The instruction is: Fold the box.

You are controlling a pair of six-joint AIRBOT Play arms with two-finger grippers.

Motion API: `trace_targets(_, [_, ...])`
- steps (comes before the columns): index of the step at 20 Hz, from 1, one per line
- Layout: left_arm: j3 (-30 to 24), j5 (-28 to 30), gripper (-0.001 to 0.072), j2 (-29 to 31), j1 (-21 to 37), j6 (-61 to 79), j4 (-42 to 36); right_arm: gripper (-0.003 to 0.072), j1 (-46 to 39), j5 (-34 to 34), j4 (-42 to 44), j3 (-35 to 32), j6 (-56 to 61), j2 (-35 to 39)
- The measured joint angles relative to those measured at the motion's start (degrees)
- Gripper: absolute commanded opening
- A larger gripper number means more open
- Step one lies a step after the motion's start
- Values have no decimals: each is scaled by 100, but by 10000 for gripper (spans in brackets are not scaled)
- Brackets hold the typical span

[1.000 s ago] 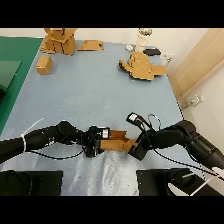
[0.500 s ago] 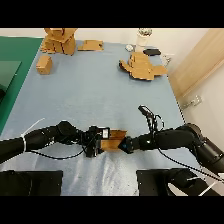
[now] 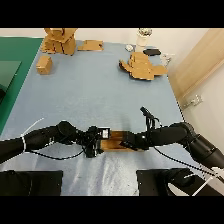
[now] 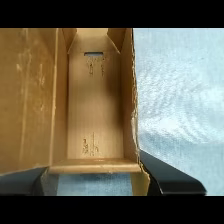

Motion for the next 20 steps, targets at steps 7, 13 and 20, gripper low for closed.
trace_targets(7, [-310,94,540,404,122,-111,90,2,0,83,101,-2,96,-39])
trace_targets(13, [-767,74,540,857,264,-214,197,2,70,195,321,0,42,-42])
trace_targets(20, [-896,17,540,951,293,-229,358,2,732,1241,367,0,-450,-114])
